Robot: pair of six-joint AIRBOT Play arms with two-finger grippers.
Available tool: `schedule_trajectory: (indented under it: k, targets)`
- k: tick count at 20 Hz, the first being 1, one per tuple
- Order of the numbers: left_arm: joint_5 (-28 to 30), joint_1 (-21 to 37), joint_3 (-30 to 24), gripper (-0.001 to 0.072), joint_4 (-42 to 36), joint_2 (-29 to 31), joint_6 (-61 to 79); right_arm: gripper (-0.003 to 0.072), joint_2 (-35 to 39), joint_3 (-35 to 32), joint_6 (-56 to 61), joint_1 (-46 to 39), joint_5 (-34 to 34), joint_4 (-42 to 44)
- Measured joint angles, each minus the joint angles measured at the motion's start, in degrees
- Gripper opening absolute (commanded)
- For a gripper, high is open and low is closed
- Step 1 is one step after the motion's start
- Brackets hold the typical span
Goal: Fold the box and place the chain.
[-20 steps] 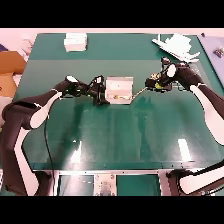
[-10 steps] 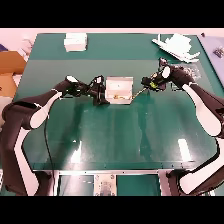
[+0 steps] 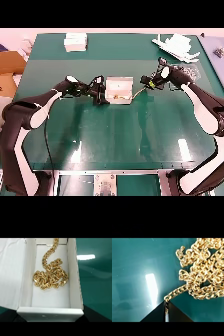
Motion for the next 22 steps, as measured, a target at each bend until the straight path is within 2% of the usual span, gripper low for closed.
schedule_trajectory:
  k: [4, 7, 14, 19, 22]
  targets:
    - [0.0, 0.0, 0.0, 0.0362, 0.0, 0.0, 0.0, 0.001, 0.3, 1.1, -1.1, 0.2, 1.4, -0.5]
    - [0.0, 0.0, 0.0, 0.0362, 0.0, 0.0, 0.0, 0.001, 2.6, 3.4, -3.1, 0.7, 5.2, -0.7]
    - [0.0, 0.0, 0.0, 0.0362, 0.0, 0.0, 0.0, 0.0009, 18.3, 5.9, -7.1, 4.1, 10.1, -2.6]
    - [0.0, 0.0, 0.0, 0.0362, 0.0, 0.0, 0.0, 0.0009, 31.3, 7.1, -7.9, 9.4, 10.3, -6.1]
    - [0.0, 0.0, 0.0, 0.0362, 0.0, 0.0, 0.0, 0.0009, 36.4, 9.9, -9.4, 13.6, 9.5, -7.1]
